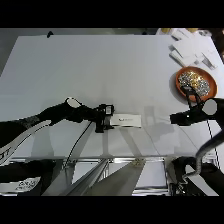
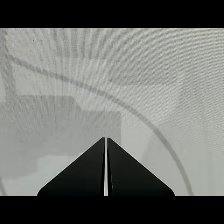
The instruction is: Fold the box and place the chain.
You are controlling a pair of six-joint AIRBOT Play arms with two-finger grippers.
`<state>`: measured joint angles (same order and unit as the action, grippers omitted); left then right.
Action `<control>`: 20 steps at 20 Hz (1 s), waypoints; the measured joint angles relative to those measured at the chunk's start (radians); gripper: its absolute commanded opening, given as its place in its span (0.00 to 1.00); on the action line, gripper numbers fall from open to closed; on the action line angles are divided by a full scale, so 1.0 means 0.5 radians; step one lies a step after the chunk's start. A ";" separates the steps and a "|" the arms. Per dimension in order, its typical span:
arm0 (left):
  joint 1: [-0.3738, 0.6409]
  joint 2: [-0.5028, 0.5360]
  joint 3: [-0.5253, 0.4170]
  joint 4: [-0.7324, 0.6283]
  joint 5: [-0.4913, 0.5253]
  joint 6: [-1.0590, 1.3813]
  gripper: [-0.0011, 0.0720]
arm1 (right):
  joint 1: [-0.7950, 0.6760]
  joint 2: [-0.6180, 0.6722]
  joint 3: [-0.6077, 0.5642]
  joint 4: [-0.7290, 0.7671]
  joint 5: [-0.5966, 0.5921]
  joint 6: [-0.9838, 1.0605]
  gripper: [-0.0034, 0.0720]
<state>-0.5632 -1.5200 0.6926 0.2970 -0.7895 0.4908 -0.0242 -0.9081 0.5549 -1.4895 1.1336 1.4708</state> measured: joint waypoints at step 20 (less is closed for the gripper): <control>1.579 0.961 -0.005 1.380 -0.079 -2.380 0.21 | 0.000 -0.001 0.000 0.001 0.002 0.005 0.07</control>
